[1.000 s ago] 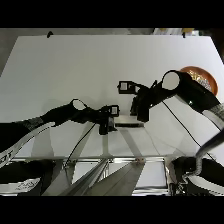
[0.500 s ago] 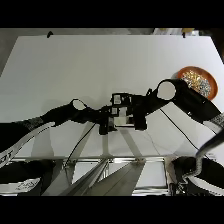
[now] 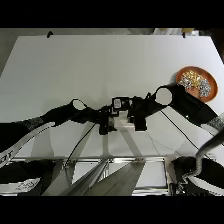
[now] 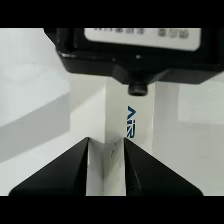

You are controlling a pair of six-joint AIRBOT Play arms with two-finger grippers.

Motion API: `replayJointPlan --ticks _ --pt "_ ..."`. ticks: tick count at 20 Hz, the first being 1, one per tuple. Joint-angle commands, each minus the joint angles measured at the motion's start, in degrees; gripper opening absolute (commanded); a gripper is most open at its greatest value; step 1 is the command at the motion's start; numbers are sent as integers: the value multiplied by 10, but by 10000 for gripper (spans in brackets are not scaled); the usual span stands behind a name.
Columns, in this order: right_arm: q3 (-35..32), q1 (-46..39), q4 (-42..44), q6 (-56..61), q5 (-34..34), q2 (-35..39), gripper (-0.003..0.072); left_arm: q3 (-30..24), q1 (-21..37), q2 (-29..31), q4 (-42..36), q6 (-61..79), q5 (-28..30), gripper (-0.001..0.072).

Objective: Fold the box and place the chain.

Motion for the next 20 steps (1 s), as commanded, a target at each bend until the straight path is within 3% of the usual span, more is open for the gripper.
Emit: replayJointPlan --ticks 1,5,8,11,13,18,20 --pt "-5 0 -4 0 -9 0 161 0 0 0 1 1 0 253" --pt "-5 0 -4 0 -11 0 97 0 0 0 1 1 0 253" --pt "-5 0 -3 0 -9 0 102 0 0 1 1 1 0 253" --pt "-12 1 -3 0 -7 0 123 0 0 0 1 1 0 253" --pt "-30 1 -3 0 -7 0 188 0 0 0 1 1 0 253" --pt "-50 0 13 -1 -6 3 205 0 0 0 1 1 0 253" --pt "-50 0 23 -3 -10 19 273 0 0 0 1 1 0 253"
